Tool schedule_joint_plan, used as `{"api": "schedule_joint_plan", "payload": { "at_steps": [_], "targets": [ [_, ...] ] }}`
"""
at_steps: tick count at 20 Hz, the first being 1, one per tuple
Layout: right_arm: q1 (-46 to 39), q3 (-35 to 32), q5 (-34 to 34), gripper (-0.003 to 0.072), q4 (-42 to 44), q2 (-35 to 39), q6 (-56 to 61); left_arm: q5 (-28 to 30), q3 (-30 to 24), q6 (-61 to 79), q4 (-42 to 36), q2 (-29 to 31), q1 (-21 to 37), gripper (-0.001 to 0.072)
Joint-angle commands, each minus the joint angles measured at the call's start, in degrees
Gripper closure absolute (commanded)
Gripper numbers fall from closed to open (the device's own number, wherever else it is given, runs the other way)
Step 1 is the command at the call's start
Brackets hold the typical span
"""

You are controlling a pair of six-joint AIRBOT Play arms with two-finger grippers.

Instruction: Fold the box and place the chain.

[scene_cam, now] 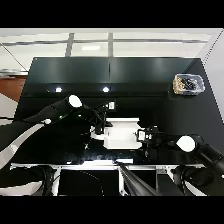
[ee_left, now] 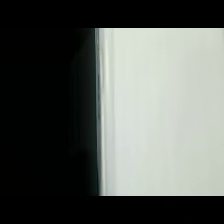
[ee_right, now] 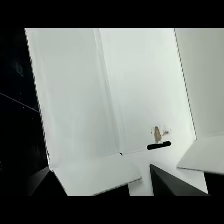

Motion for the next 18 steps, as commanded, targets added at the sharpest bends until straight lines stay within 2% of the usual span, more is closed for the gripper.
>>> {"api": "schedule_joint_plan", "payload": {
  "at_steps": [1, 5, 8, 11, 15, 18],
  "targets": [
    [4.3, -0.2, -5.9, -0.0019, 3.5, 0.0, 0.5, 0.1, 0.0, 0.0, 0.0, 0.0, 0.0, 0.068],
    [4.6, 0.3, -11.7, -0.0019, 2.3, 0.0, 2.3, 0.1, 0.0, 0.0, 0.0, 0.0, 0.0, 0.068],
    [3.1, 2.8, -11.4, -0.0022, -1.5, 0.1, 6.1, 0.1, 0.0, 0.0, 0.1, 0.0, 0.0, 0.068],
    [-0.1, 4.9, -9.6, -0.0028, -1.7, 0.1, 7.2, 0.1, 0.0, 0.0, 0.1, 0.0, -0.2, 0.0681],
    [-3.2, 5.3, -7.1, -0.0026, -0.9, 0.1, 7.1, 0.2, 0.1, 0.0, 2.8, 0.1, -1.1, 0.0681],
    [-3.7, 5.3, -6.8, -0.0026, 3.3, 0.0, 3.9, 0.2, 0.4, 0.0, 4.1, 0.1, -1.7, 0.0681]
  ]
}}
